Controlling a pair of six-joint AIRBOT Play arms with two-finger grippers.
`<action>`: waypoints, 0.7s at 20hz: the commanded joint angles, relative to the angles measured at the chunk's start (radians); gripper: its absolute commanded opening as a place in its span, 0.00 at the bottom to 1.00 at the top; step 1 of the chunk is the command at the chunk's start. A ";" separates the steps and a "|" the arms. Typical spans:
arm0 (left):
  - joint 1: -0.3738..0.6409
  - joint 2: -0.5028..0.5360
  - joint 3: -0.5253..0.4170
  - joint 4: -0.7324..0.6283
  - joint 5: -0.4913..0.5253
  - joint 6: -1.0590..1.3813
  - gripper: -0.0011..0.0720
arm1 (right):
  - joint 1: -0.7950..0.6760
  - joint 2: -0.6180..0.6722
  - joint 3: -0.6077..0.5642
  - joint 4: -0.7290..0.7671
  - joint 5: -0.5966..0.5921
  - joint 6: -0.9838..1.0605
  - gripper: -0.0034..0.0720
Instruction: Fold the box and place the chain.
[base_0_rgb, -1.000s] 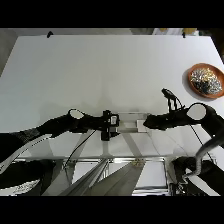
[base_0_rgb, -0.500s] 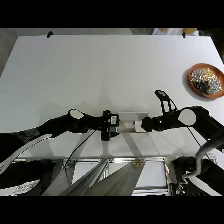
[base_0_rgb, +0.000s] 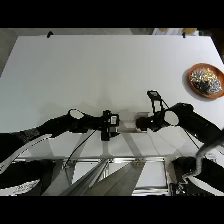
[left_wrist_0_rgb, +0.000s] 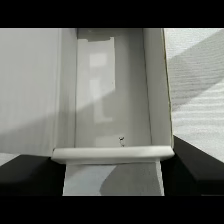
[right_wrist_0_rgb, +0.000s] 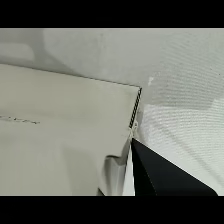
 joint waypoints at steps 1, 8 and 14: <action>0.000 0.000 0.000 0.000 0.001 0.002 0.22 | 0.029 -0.044 0.023 -0.072 -0.002 0.080 0.48; 0.000 0.000 0.000 0.000 0.000 0.002 0.22 | 0.029 -0.092 0.024 -0.079 0.002 0.174 0.47; 0.000 0.000 0.000 0.000 0.000 0.002 0.22 | 0.044 -0.131 0.024 -0.076 0.000 0.174 0.31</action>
